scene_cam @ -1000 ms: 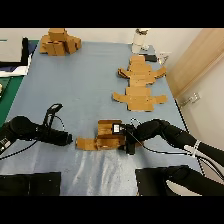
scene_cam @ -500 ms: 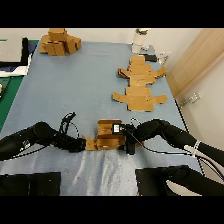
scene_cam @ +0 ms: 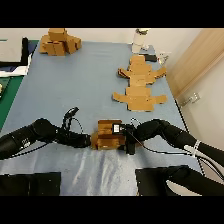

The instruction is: Fold the box.

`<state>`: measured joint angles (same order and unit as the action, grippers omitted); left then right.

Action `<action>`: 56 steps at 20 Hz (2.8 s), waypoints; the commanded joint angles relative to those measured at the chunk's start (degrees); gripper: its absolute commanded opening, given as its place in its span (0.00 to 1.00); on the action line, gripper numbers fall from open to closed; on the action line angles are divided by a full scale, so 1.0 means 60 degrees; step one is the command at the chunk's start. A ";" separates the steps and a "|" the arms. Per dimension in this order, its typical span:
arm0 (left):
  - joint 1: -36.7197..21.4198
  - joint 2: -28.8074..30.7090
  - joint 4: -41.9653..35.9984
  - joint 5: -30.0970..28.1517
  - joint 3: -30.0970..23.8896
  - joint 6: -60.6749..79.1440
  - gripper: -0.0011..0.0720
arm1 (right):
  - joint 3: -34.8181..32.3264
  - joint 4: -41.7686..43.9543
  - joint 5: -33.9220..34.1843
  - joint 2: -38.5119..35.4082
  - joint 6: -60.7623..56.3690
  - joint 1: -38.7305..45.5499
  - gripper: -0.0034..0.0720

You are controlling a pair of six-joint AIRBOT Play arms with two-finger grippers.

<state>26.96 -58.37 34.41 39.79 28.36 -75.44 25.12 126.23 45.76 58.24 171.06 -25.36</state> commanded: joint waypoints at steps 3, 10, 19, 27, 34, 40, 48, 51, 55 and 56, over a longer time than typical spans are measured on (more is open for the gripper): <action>0.0015 0.0058 -0.0036 -0.0153 0.0284 0.0157 0.56 | 0.0004 0.0000 0.0000 0.0004 -0.0004 0.0000 0.76; 0.0036 -0.0219 -0.0812 -0.0393 0.0284 0.0317 0.59 | 0.0004 0.0000 0.0000 0.0004 -0.0004 0.0000 0.76; 0.0401 -0.0215 -0.1002 -0.0284 0.0463 0.1107 0.60 | 0.0007 0.0000 -0.0004 0.0004 -0.0004 0.0000 0.76; 0.0863 -0.0543 -0.0120 -0.0120 0.0896 0.0226 0.61 | 0.0007 0.0000 0.0000 0.0004 -0.0004 0.0000 0.75; 0.1891 -0.1461 0.3504 0.0244 0.2116 -0.4164 0.56 | 0.0007 0.0000 -0.0004 0.0004 -0.0004 0.0000 0.76; 0.2703 -0.1464 0.5989 0.0976 0.3075 -0.6943 0.56 | 0.0007 0.0000 -0.0004 0.0004 -0.0004 0.0000 0.76; 0.3060 -0.1461 0.5982 0.1552 0.3614 -0.7333 0.56 | 0.0004 0.0000 0.0000 0.0004 -0.0004 0.0000 0.76; 0.3060 -0.1599 0.6233 0.1548 0.3614 -0.7613 0.56 | 0.0007 0.0000 0.0000 0.0004 -0.0004 0.0000 0.76; 0.3064 -0.1716 0.6229 0.0743 0.3614 -0.7603 0.56 | 0.0007 0.0000 -0.0004 0.0004 -0.0004 0.0000 0.76; 0.3060 -0.1716 0.6233 0.0688 0.3614 -0.7595 0.57 | 0.0004 0.0000 -0.0004 0.0004 -0.0004 0.0000 0.75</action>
<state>45.32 -68.40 71.57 46.46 49.95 -120.68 25.12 126.23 45.76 58.24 171.04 -25.36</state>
